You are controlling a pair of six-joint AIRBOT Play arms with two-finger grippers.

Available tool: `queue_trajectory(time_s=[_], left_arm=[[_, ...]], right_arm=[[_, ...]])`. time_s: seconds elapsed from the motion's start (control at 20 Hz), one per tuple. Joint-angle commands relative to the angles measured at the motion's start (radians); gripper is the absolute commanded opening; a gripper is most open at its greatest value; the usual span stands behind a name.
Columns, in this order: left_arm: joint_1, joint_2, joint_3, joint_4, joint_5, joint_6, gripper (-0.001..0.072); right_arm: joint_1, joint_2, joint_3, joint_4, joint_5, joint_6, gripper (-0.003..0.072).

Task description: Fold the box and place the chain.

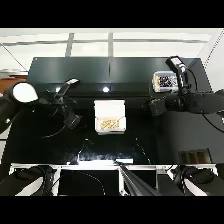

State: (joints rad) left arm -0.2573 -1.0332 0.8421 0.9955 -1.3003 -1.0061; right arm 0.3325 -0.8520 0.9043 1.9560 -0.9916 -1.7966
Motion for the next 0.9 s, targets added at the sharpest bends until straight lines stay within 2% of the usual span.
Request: queue_trajectory(time_s=[0.0, 0.15, 0.35, 0.5, 0.7, 0.85], left_arm=[[0.195, 0.036, -0.194, -0.278, 0.071, 0.557, 0.0635], [0.190, 0.019, -0.302, -0.292, 0.247, 0.799, 0.0635], [0.118, -0.066, -0.320, -0.342, 0.319, 1.214, 0.0636], [0.069, -0.141, -0.305, -0.383, 0.333, 1.250, 0.0636], [0.070, -0.225, -0.288, -0.398, 0.328, 1.250, 0.0636], [0.069, -0.244, -0.269, -0.405, 0.324, 1.277, 0.0636]], right_arm=[[0.000, 0.001, 0.000, 0.006, 0.060, 0.009, 0.0700], [0.000, 0.001, 0.000, -0.001, 0.126, 0.008, 0.0700], [0.000, 0.001, 0.000, -0.002, 0.161, 0.006, 0.0700], [0.000, 0.001, 0.000, -0.002, 0.160, 0.006, 0.0700], [0.000, 0.001, 0.000, -0.002, 0.157, 0.006, 0.0700], [0.000, 0.001, 0.000, -0.002, 0.156, 0.006, 0.0700]])
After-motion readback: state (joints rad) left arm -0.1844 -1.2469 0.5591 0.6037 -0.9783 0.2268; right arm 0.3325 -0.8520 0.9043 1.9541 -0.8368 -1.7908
